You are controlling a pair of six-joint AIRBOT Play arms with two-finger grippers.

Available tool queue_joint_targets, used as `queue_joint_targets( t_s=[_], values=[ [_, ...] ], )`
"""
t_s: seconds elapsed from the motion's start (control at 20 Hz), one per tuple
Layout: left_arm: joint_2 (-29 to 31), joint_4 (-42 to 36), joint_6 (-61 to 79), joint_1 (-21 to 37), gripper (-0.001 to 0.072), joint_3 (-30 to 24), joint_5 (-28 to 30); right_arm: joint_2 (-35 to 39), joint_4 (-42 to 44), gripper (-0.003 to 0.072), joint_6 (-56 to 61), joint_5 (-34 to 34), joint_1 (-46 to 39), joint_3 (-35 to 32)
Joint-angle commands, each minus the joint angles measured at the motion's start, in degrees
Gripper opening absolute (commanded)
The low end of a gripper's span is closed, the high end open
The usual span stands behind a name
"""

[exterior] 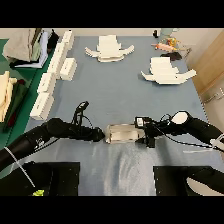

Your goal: Fold the box.

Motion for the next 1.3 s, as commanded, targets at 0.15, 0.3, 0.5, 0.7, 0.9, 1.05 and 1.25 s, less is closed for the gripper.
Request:
queue_joint_targets(
  t_s=[0.15,0.3,0.5,0.7,0.9,1.05,1.25],
  values=[
    [0.7,-8.3,6.9,5.3,0.0659,0.2,-7.3,0.0,0.0,0.0406,0.0,0.1,0.0,0.0],
    [0.7,-8.4,7.2,5.3,0.0659,0.2,-8.7,0.0,0.0,0.0406,0.0,0.1,0.0,0.0],
    [0.7,-8.5,7.0,5.3,0.0659,0.2,-4.9,0.0,0.0,0.0406,0.0,0.1,0.0,0.0],
    [-0.2,-11.5,9.2,5.1,0.0646,0.2,-5.9,0.0,0.0,0.0406,0.0,0.1,0.0,0.0],
    [-2.1,-12.6,9.0,1.5,0.0588,0.3,-1.1,0.0,0.0,0.0406,0.0,0.1,0.0,0.0],
    [-3.5,-12.6,8.7,-1.4,0.0588,1.1,2.7,0.0,0.0,0.0406,0.0,0.1,0.0,0.0],
    [-4.8,-12.2,7.3,-2.8,0.0588,1.4,4.6,0.0,0.0,0.0406,0.0,0.1,0.0,0.0]
  ],
)
